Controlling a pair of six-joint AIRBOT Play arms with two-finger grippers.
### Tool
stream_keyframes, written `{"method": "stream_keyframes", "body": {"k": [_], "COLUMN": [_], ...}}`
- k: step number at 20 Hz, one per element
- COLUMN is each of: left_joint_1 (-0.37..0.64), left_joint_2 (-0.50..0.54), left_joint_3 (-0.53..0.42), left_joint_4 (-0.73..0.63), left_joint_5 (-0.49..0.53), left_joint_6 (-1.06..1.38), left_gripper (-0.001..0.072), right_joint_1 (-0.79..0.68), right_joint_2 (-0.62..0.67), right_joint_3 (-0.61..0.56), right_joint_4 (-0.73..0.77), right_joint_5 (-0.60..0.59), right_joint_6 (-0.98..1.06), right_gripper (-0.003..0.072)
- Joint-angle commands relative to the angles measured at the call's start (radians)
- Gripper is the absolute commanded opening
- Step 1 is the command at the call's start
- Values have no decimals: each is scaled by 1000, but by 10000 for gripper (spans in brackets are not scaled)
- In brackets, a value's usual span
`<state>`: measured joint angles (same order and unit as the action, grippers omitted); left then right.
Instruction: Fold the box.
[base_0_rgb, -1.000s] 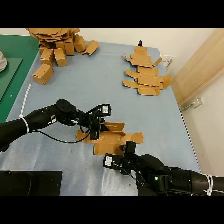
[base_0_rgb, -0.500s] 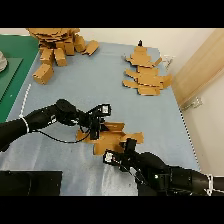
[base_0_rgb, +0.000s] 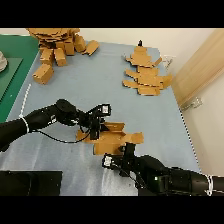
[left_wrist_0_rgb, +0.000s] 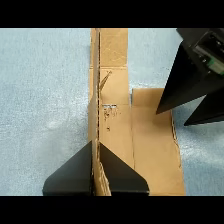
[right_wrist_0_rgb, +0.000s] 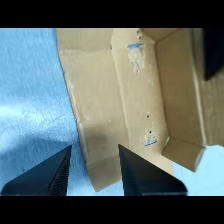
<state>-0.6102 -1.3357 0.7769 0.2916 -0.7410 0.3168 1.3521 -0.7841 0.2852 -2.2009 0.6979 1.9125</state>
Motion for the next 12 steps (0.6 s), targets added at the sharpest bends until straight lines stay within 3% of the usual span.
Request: {"method": "stream_keyframes", "body": {"k": [1, 12], "left_joint_1": [1, 1], "left_joint_2": [0, 0], "left_joint_3": [0, 0], "left_joint_4": [0, 0], "left_joint_5": [0, 0], "left_joint_6": [0, 0], "left_gripper": [13, 12], "right_joint_1": [-1, -13], "right_joint_2": [-39, -56], "right_joint_3": [-4, 12], "right_joint_4": [-41, -113], "right_joint_5": [0, 1], "right_joint_6": [-4, -2], "right_gripper": [438, 435]}}
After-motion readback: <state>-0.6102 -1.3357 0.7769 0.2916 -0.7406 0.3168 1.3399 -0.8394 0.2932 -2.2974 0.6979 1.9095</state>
